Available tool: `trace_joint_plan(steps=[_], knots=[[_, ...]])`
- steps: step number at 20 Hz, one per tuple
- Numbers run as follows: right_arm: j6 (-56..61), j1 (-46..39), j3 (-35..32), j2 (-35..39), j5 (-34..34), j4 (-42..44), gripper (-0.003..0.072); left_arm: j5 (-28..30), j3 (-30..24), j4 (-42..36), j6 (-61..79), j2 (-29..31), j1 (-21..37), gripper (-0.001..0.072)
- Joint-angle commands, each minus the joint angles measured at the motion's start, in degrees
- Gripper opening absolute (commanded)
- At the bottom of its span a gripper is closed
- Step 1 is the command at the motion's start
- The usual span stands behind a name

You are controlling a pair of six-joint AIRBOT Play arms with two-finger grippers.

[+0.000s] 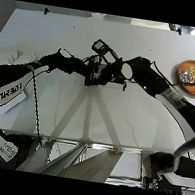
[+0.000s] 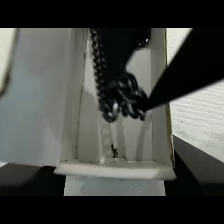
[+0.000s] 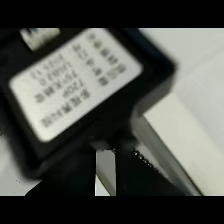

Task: Fold the box and place the chain.

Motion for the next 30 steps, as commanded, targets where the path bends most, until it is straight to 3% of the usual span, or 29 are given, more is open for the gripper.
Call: trace_joint_plan(steps=[1, 2, 7, 10, 12, 15, 19, 23, 30], knots=[[0.39, 0.15, 0.07, -1.95, 1.77, -0.07, 0.0243, 0.02, 0.02, 0.0, 0.02, 0.0, 0.02, 0.028], [0.35, 0.15, 0.07, -0.74, 1.51, -0.33, 0.0272, 0.02, 0.02, 0.0, 0.02, 0.02, 0.02, 0.028], [-0.13, -2.21, 0.04, 9.79, 2.58, -5.49, 0.0272, 0.02, 0.02, 0.0, 0.02, 0.02, 0.02, 0.028], [-0.46, -9.79, 0.04, 12.98, 9.86, -5.84, 0.0272, 0.02, 0.02, 0.0, 0.02, 0.02, 0.02, 0.028], [-3.04, -15.76, -0.87, 12.31, 15.72, -5.44, 0.0272, 0.02, 0.02, 0.0, 0.0, 0.02, 0.02, 0.028], [-12.63, -22.91, -5.18, 10.03, 17.73, 1.88, 0.0272, 0.02, 0.02, 0.0, 0.02, 0.02, 0.02, 0.028], [-29.07, -25.07, -9.68, 5.6, 16.39, 11.67, 0.0273, 0.02, 0.02, 0.0, 0.0, 0.02, 0.02, 0.028], [-38.12, -25.07, -9.7, -0.85, 14.67, 19.54, 0.029, 0.02, 0.02, 0.0, 0.02, 0.0, 0.02, 0.028], [-41.27, -25.07, -9.7, -4.37, 7.02, 26.6, 0.0298, 0.02, 0.02, 0.0, 0.02, 0.02, 0.02, 0.028]])
